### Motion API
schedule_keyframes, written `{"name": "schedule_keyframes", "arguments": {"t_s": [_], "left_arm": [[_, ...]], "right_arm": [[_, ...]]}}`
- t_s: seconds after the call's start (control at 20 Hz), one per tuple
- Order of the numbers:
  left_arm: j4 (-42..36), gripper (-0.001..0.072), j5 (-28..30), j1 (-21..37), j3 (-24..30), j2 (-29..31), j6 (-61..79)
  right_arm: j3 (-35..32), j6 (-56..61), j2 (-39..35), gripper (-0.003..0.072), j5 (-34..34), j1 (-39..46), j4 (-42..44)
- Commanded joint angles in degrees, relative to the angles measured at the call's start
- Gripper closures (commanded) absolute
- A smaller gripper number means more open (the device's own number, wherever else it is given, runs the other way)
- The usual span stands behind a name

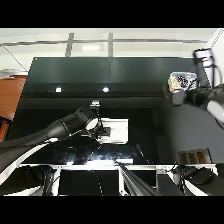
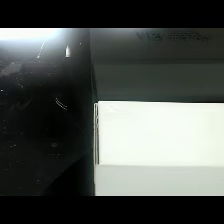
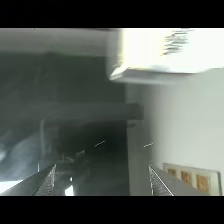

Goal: Fold the box and place the chain.

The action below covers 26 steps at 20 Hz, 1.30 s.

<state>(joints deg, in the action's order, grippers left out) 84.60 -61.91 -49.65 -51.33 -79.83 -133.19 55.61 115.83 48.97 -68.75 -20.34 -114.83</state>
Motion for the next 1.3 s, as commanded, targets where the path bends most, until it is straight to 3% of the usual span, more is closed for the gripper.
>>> {"name": "schedule_keyframes", "arguments": {"t_s": [0.0,0.1,0.25,0.4,0.5,0.75,1.25], "left_arm": [[-0.04,0.0676,0.11,0.02,-0.02,0.0,0.09],[-0.11,0.0676,-0.33,0.02,-0.02,0.0,0.11],[-1.38,0.0676,-0.28,0.02,-0.02,0.0,0.11],[-1.31,0.0676,-0.22,0.02,-0.02,0.0,0.13],[-1.33,0.0676,-0.24,0.02,-0.02,0.0,0.11],[-1.31,0.0676,-0.24,0.02,-0.02,0.0,0.13],[-1.11,0.0676,-0.11,0.02,-0.02,0.0,0.11]], "right_arm": [[-0.59,-6.08,5.27,-0.0008,14.51,17.27,9.99],[2.05,-6.86,12.85,-0.0007,19.32,22.75,17.38],[10.38,-7.61,26.53,-0.0006,19.23,25.79,18.27],[20.02,-6.05,38.14,0.0159,14.69,29.42,28.28],[24.17,-6.08,42.73,0.0158,14.51,31.28,37.07],[28.26,-2.73,48.11,0.0158,14.51,31.76,40.92],[28.55,6.23,49.83,0.0161,14.14,32.39,40.96]]}}
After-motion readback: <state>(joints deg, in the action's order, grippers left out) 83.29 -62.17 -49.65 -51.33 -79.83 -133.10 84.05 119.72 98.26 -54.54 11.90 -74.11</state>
